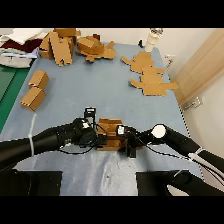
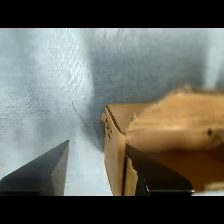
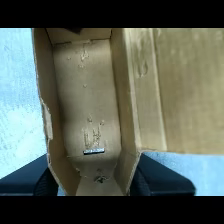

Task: Fold the box.

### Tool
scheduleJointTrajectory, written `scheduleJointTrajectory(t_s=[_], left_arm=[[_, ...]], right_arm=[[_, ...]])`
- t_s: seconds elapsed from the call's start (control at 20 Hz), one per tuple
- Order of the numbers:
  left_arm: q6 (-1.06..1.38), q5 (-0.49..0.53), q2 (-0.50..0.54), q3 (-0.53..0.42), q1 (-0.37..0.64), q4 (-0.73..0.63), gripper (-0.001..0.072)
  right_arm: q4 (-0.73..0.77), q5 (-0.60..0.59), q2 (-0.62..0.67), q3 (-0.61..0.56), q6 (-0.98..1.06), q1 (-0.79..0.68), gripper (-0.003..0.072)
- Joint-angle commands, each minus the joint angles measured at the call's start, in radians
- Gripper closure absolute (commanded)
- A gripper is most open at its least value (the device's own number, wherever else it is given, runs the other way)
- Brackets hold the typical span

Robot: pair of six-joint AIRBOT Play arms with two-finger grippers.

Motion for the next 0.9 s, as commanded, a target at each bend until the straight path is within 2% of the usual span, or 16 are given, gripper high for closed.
scheduleJointTrajectory(t_s=[0.0, 0.2, 0.35, 0.4, 0.5, 0.55, 0.6, 0.65, 0.85], left_arm=[[-0.060, -0.011, -0.060, 0.066, -0.030, 0.068, 0.0243], [-0.061, -0.003, -0.121, 0.121, -0.032, 0.065, 0.0243], [-0.064, -0.010, -0.130, 0.123, -0.035, 0.063, 0.0244], [-0.064, -0.012, -0.130, 0.123, -0.038, 0.063, 0.0277], [-0.064, -0.012, -0.130, 0.123, -0.045, 0.063, 0.0522], [-0.063, -0.013, -0.130, 0.123, -0.050, 0.063, 0.0608], [-0.063, -0.012, -0.130, 0.123, -0.051, 0.063, 0.0608], [-0.063, -0.012, -0.130, 0.123, -0.056, 0.063, 0.0695], [-0.060, -0.005, -0.130, 0.123, -0.058, 0.063, 0.0694]], right_arm=[[-0.002, -0.001, 0.001, 0.000, 0.000, 0.000, 0.0152], [-0.002, -0.001, 0.001, 0.000, 0.000, 0.000, 0.0152], [-0.002, -0.001, 0.001, 0.000, 0.000, 0.000, 0.0152], [-0.002, -0.001, 0.001, 0.000, 0.000, 0.000, 0.0152], [-0.002, -0.002, 0.001, 0.000, 0.000, 0.000, 0.0152], [-0.002, -0.004, 0.001, 0.000, 0.000, 0.000, 0.0152], [-0.002, -0.004, 0.001, 0.000, 0.000, 0.000, 0.0152], [-0.002, -0.004, 0.001, 0.000, 0.000, 0.000, 0.0152], [-0.002, -0.005, 0.001, 0.000, 0.000, 0.000, 0.0152]])
